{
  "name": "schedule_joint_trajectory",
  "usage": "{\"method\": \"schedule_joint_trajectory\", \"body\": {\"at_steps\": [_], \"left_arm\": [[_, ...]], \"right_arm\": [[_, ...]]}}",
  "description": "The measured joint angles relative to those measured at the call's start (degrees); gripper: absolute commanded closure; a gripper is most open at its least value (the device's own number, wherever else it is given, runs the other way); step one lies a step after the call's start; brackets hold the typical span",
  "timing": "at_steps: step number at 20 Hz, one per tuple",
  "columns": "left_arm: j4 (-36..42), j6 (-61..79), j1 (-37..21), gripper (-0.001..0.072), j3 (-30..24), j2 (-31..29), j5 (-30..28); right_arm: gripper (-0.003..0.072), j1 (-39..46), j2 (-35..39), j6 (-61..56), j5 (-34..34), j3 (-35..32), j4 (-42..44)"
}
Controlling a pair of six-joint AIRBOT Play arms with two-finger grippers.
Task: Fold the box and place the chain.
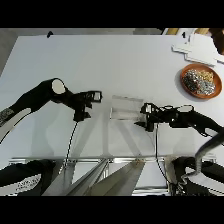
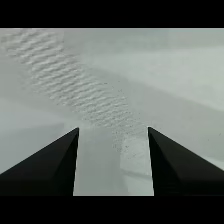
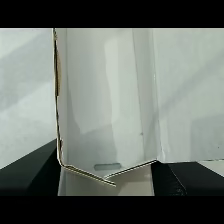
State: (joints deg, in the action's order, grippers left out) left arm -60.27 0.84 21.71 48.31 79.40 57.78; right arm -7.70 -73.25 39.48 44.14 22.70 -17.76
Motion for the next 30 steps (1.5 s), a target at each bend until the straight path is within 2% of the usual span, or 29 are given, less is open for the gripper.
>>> {"method": "schedule_joint_trajectory", "body": {"at_steps": [3,7,8,9,13,14,15,20,30], "left_arm": [[5.14,9.92,-0.37,0.0267,-2.58,1.05,-3.06],[13.92,14.97,0.09,0.0244,-3.72,2.97,-5.92],[15.21,15.67,0.26,0.0206,-3.80,3.45,-6.25],[16.44,16.48,0.42,0.0126,-3.80,4.02,-6.80],[18.34,20.20,0.87,0.0119,-2.08,6.49,-6.84],[18.67,20.65,1.09,0.0092,-1.14,7.10,-6.47],[18.97,21.16,1.42,0.0003,-0.09,7.74,-5.84],[19.96,21.97,4.17,0.0003,2.99,10.80,-4.17],[22.97,22.47,6.47,0.0002,3.87,13.40,-3.61]], "right_arm": [[0.0348,0.00,0.00,0.00,0.00,0.00,-0.02],[0.0348,0.00,0.00,0.00,0.02,0.00,0.00],[0.0348,0.00,0.00,0.00,0.00,0.00,0.00],[0.0348,0.00,0.00,0.00,0.00,0.00,0.00],[0.0348,0.00,0.00,0.00,0.00,0.00,0.00],[0.0348,0.00,0.00,0.00,0.00,0.00,0.00],[0.0348,0.00,0.00,0.00,0.00,0.00,0.00],[0.0348,0.00,0.00,0.00,0.00,0.00,-0.02],[0.0348,0.00,0.00,0.00,0.02,0.00,0.00]]}}
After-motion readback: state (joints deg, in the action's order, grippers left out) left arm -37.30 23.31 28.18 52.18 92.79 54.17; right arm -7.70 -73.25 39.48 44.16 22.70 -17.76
